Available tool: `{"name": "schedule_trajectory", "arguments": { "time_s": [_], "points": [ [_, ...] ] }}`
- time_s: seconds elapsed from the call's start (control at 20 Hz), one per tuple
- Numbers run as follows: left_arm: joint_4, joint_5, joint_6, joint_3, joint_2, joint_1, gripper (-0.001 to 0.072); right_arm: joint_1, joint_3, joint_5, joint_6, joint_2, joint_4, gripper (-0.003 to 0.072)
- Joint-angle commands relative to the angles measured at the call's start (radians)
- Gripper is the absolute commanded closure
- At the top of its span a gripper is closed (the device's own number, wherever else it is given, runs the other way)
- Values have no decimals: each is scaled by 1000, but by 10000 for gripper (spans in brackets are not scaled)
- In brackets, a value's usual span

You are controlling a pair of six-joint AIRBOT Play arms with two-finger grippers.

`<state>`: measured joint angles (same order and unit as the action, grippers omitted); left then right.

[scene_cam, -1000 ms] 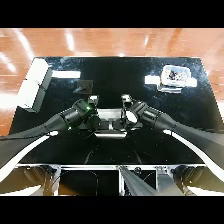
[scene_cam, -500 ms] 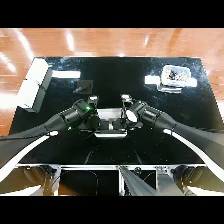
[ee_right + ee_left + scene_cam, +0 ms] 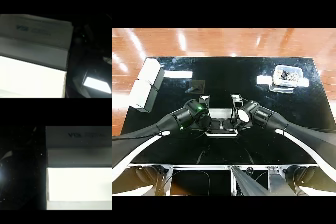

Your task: Fold the box and place the chain.

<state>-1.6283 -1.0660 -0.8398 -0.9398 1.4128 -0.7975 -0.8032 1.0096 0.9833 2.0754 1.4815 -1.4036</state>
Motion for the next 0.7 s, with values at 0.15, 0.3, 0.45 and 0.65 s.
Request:
{"name": "schedule_trajectory", "arguments": {
  "time_s": [0.15, 0.3, 0.45, 0.65],
  "points": [
    [-8, 1, 2, -1, 0, -1, 690, -1, 0, 25, -8, 0, -3, 368],
    [-8, 2, 2, -1, 0, -1, 690, -1, 0, 26, -9, 0, -3, 386],
    [-8, 2, 2, -1, 0, -1, 690, -1, 0, 25, -24, 0, -2, 568],
    [-8, 2, 2, -1, 0, -1, 690, -1, 0, 25, -27, 0, -3, 568]
  ]
}}
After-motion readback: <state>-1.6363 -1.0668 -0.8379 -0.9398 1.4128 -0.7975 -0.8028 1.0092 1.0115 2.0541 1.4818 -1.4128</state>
